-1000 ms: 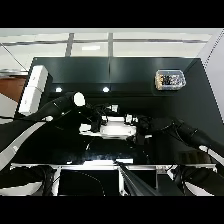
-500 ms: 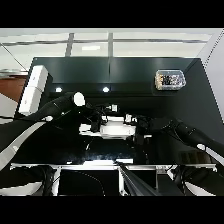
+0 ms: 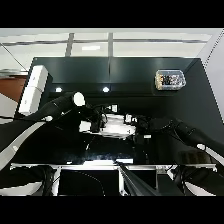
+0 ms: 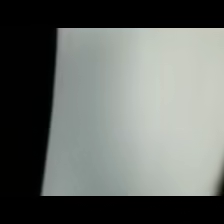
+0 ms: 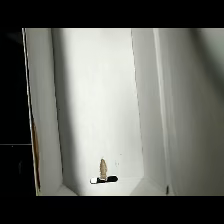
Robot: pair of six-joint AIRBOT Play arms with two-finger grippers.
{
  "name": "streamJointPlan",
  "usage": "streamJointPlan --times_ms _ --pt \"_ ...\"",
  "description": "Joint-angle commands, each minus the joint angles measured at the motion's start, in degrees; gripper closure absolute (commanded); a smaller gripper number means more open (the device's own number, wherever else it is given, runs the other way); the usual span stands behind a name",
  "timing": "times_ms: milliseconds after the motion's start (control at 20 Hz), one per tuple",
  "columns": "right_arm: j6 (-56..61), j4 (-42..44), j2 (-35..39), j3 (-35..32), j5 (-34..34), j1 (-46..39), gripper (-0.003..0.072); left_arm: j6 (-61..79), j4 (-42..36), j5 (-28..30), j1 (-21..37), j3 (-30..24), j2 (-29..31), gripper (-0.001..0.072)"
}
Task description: Fold the box and place the chain.
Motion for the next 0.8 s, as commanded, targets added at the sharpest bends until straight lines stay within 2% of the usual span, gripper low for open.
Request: streamJointPlan --times_ms 0,100,200,450,650,700,750 --pt "0.02 -0.04 0.57 -0.02 -1.07 0.02 0.0138 -2.05 0.83 -2.23 0.31 0.15 0.79 0.0255" --pt "0.02 -0.04 1.25 -0.02 -1.07 0.00 0.0138 -6.88 4.24 -2.95 0.70 0.48 1.70 0.0136" --pt "0.02 -0.07 1.49 -0.02 -1.09 0.00 0.0138 -10.62 7.21 -5.07 1.60 0.48 2.97 0.0133" --pt "0.02 -1.57 1.49 0.02 -1.33 0.02 0.0138 -17.27 8.92 -9.70 4.61 0.46 7.28 0.0133" --pt "0.02 -1.84 1.49 1.05 -2.80 0.02 0.0138 -29.94 16.06 -14.14 6.67 0.35 10.19 0.0136" --pt "0.02 -2.01 1.49 1.22 -2.62 0.02 0.0138 -33.40 16.98 -15.63 7.21 0.35 10.58 0.0178" --pt "0.02 -2.05 1.49 1.22 -2.60 0.02 0.0138 -35.98 16.94 -17.22 7.85 0.35 10.78 0.0330"
